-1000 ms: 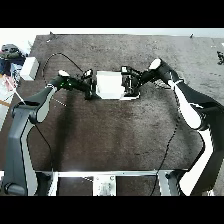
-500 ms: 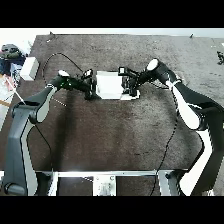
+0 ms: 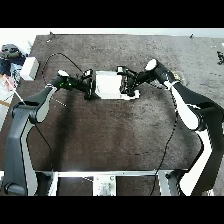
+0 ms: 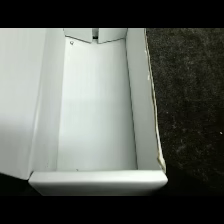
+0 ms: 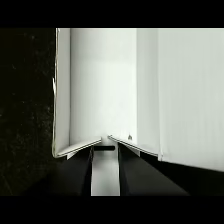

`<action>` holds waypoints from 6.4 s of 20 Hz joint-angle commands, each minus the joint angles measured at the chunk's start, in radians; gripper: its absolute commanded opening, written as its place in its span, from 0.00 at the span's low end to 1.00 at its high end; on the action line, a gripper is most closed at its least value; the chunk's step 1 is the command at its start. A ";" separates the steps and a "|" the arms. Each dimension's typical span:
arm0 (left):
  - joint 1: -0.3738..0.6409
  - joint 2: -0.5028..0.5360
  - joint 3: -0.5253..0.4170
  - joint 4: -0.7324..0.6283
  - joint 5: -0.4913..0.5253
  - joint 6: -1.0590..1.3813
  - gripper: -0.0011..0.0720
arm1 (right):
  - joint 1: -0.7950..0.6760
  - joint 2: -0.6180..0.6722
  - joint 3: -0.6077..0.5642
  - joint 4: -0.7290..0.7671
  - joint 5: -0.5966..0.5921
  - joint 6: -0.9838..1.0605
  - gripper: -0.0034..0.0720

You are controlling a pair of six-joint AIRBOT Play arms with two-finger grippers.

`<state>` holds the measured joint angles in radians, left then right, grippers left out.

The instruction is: Fold the box and place the chain.

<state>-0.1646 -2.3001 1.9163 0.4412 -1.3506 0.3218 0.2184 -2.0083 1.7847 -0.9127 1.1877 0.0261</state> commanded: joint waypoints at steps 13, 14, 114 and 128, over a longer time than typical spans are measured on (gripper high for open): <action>-0.001 0.000 0.000 0.000 0.000 0.000 0.47 | 0.013 -0.041 0.000 0.027 -0.010 -0.003 0.86; -0.001 0.000 0.000 0.000 0.000 0.000 0.48 | 0.013 -0.041 0.000 0.027 -0.010 -0.003 0.86; -0.001 0.000 0.000 0.000 0.000 -0.003 0.47 | 0.259 -0.005 0.075 -0.734 -0.040 1.973 0.41; -0.001 0.000 0.000 0.000 0.000 -0.003 0.47 | 0.261 -0.013 0.075 -0.746 -0.066 1.994 0.15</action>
<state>-0.1665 -2.3001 1.9163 0.4397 -1.3495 0.3176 0.4789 -2.0193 1.8595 -1.6539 1.1217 2.0190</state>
